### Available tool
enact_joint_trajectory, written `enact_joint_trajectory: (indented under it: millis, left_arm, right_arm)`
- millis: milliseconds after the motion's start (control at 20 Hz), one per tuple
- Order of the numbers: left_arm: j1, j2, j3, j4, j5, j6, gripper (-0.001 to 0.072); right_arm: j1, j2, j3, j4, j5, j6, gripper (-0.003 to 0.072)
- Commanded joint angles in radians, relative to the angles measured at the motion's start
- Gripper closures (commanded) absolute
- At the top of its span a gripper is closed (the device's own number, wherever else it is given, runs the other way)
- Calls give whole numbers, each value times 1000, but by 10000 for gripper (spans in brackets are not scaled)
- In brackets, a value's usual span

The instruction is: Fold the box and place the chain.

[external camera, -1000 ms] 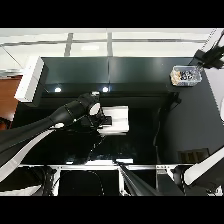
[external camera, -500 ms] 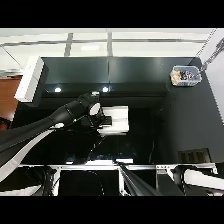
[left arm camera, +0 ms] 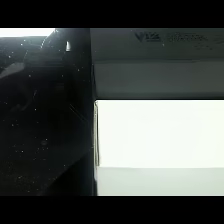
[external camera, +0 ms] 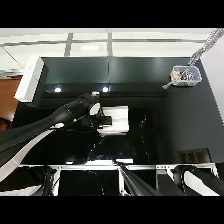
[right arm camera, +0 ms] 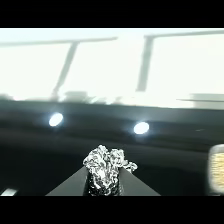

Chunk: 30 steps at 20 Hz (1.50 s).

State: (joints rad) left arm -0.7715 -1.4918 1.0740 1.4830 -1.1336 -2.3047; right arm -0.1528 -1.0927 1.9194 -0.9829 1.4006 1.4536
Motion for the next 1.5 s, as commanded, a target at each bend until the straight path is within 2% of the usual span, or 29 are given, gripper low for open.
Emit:
enact_joint_trajectory:
  millis: [0, 200, 300, 550, 700, 850, 1050, 1200, 1350, 1450]
  left_arm:
    - [1, 0, 0, 1, 0, 0, 683]
    - [1, 0, 0, 0, -1, 1, 683]
    - [1, 0, 0, 1, 0, 1, 683]
    - [1, 0, 0, 1, -1, 1, 683]
    - [1, 0, 0, 1, 0, 1, 683]
    - [1, 0, 0, 1, 0, 1, 683]
    - [1, 0, 0, 1, 0, 1, 683]
    - [1, 0, 0, 1, 0, 1, 683]
    - [1, 0, 0, 1, 0, 0, 683]
    - [1, 0, 0, 1, 0, 1, 683]
  right_arm:
    - [151, 59, -51, -8, 53, -34, 676]
    - [316, 66, -177, -3, 153, -78, 676]
    - [381, 66, -257, 52, 163, -79, 676]
    - [509, 55, -438, 151, -1, -79, 675]
    - [548, 32, -453, 177, -114, -79, 676]
    - [551, 17, -453, 189, -156, -79, 676]
    - [552, -7, -453, 180, -126, -78, 676]
    - [552, -25, -461, 105, -18, -77, 675]
    - [552, -27, -523, 37, 59, -74, 675]
    - [553, -27, -586, 52, 46, -74, 675]
